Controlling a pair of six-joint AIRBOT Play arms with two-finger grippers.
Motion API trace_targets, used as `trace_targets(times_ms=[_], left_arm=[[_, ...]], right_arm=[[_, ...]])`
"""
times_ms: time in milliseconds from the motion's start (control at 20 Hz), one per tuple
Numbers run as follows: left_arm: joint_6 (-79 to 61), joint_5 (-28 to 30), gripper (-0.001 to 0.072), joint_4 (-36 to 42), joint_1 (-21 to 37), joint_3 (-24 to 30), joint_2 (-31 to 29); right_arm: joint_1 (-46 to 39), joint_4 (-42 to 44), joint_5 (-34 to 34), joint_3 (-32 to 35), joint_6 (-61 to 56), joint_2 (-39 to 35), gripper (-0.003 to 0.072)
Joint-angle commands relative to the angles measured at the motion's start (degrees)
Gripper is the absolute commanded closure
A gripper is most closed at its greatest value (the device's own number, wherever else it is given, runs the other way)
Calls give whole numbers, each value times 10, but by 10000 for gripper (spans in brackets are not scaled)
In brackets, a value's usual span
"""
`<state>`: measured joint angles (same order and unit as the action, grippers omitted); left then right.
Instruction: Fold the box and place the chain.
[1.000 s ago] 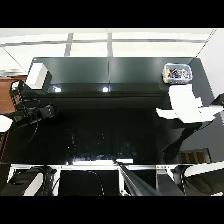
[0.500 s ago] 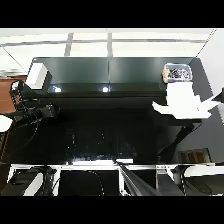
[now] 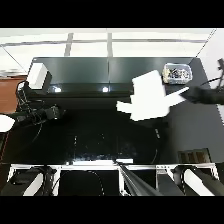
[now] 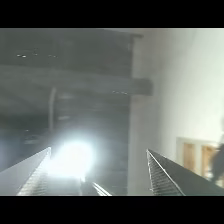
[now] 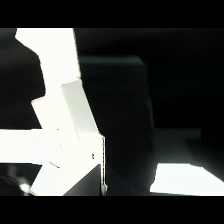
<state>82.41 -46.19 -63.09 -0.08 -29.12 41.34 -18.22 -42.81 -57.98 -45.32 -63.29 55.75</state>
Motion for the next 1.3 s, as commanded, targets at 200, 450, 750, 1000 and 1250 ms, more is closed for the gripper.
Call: trace_targets(times_ms=[200,450,750,1000,1250], left_arm=[[-18,6,3,85,-97,-57,107],[-108,-66,3,230,-86,-172,294],[-203,-143,3,350,-78,-268,473],[-233,-290,3,351,-86,-346,587],[-384,-463,30,345,-109,-419,657]], right_arm=[[339,113,370,246,-72,-120,668],[433,113,411,286,-90,-119,668],[440,113,398,289,-90,-119,667],[440,113,397,289,-90,-119,667],[440,112,391,289,-90,-119,668]])
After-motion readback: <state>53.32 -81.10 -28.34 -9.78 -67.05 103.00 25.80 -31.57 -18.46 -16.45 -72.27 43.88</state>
